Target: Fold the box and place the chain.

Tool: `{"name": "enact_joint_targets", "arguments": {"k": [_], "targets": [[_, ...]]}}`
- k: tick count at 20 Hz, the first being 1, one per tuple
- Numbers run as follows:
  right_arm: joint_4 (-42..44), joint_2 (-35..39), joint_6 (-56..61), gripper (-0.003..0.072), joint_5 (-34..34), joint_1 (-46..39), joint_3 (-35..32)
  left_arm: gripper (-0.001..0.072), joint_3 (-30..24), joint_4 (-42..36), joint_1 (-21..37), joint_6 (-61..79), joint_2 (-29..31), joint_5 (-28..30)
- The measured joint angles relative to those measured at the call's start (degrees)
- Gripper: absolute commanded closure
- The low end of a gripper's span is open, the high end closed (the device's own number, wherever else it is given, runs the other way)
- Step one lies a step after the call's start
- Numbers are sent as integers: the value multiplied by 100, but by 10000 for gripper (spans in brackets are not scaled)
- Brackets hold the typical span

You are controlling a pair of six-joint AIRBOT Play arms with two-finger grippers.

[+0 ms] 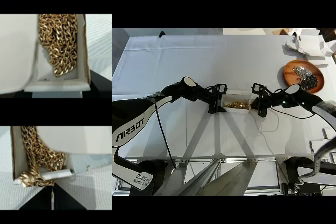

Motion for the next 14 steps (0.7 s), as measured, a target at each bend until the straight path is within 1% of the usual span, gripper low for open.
{"name": "enact_joint_targets", "arguments": {"k": [5, 9, 12, 14], "targets": [[-389, 245, 588, 679, -2, 0, 0, 522, 0, 0, 0, -2, 0, 0], [-791, 675, 1123, 679, -7, 0, 0, 522, 0, 0, 0, -2, 0, 2], [-844, 1099, 1403, 678, 42, 0, 0, 522, 0, 0, 0, 0, 0, 0], [-669, 1388, 1515, 678, 129, 11, 0, 522, 0, 0, 0, 0, 0, 2]]}}
